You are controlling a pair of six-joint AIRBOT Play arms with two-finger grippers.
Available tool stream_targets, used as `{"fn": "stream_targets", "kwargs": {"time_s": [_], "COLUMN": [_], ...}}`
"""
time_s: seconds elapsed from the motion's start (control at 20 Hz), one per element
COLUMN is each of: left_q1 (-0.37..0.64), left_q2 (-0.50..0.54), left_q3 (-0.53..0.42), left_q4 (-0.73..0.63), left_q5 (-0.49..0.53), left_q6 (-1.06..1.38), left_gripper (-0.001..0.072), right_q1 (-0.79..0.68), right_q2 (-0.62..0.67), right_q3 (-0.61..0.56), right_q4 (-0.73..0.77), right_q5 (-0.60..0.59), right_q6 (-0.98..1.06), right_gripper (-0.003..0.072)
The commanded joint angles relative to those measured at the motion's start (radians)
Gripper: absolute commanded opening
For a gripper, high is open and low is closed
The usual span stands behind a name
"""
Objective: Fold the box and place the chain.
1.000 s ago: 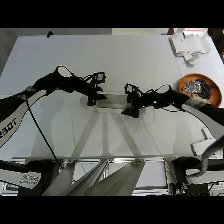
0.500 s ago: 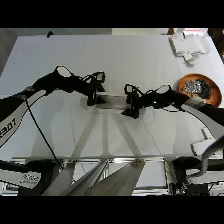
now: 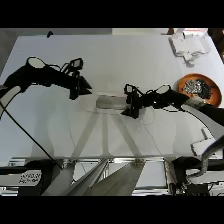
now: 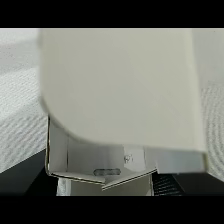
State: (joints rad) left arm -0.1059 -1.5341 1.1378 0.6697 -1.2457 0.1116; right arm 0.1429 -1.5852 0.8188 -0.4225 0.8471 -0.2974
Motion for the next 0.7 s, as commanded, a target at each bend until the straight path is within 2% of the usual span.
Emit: {"fn": "stream_targets", "kwargs": {"time_s": [0.0,0.15,0.3,0.35,0.55,0.65], "left_q1": [0.04,-0.02,-0.11,-0.132,-0.145,-0.143], "left_q2": [0.048,0.047,0.047,0.046,0.042,0.017], "left_q3": [0.0,-0.031,-0.077,-0.087,-0.087,-0.087], "left_q4": [0.032,0.037,-0.037,-0.078,-0.312,-0.347], "left_q5": [-0.127,-0.221,-0.16,-0.095,0.279,0.411], "left_q6": [-0.07,-0.087,-0.09,-0.09,-0.117,-0.183], "left_gripper": [0.0007,0.0007,0.0007,0.0007,0.001,0.001], "right_q1": [-0.001,-0.001,-0.001,-0.001,-0.001,-0.001], "right_q2": [0.0,0.0,0.0,0.0,0.0,0.0], "right_q3": [0.0,0.0,0.0,0.0,0.0,0.0], "right_q4": [0.0,0.0,0.0,0.0,0.0,0.0], "right_q5": [0.0,0.0,0.0,0.0,0.0,0.0], "right_q6": [0.0,0.0,0.0,0.0,0.0,0.0], "right_gripper": [0.047,0.047,0.047,0.047,0.047,0.047]}}
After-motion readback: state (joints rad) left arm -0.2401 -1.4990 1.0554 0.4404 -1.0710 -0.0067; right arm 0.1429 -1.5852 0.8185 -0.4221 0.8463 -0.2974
